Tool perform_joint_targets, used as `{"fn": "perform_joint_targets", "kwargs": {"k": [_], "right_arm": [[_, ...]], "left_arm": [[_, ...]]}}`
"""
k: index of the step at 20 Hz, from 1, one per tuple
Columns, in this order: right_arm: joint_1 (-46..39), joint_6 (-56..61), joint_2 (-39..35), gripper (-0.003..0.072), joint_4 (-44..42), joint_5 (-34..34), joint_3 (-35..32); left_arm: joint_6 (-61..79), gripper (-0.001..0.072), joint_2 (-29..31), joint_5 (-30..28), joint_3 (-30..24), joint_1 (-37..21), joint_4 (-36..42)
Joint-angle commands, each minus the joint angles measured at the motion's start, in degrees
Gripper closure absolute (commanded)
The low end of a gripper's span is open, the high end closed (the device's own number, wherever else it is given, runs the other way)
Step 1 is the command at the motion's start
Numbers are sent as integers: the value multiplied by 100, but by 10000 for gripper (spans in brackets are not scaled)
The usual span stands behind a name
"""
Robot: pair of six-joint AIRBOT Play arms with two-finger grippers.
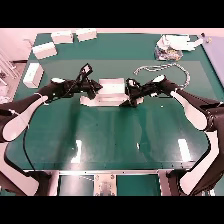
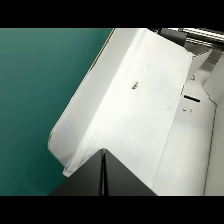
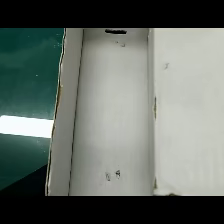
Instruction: Fold the box and place the chain.
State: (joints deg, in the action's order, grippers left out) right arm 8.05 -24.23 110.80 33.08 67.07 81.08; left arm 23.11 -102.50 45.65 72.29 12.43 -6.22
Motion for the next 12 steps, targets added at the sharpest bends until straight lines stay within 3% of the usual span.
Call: {"fn": "perform_joint_targets", "kwargs": {"k": [1,12], "right_arm": [[2,-2,0,106,2,9,0],[2,-2,0,106,2,9,0]], "left_arm": [[-13,691,-13,-9,7,2,-13],[15,691,-175,87,9,2,-79]]}}
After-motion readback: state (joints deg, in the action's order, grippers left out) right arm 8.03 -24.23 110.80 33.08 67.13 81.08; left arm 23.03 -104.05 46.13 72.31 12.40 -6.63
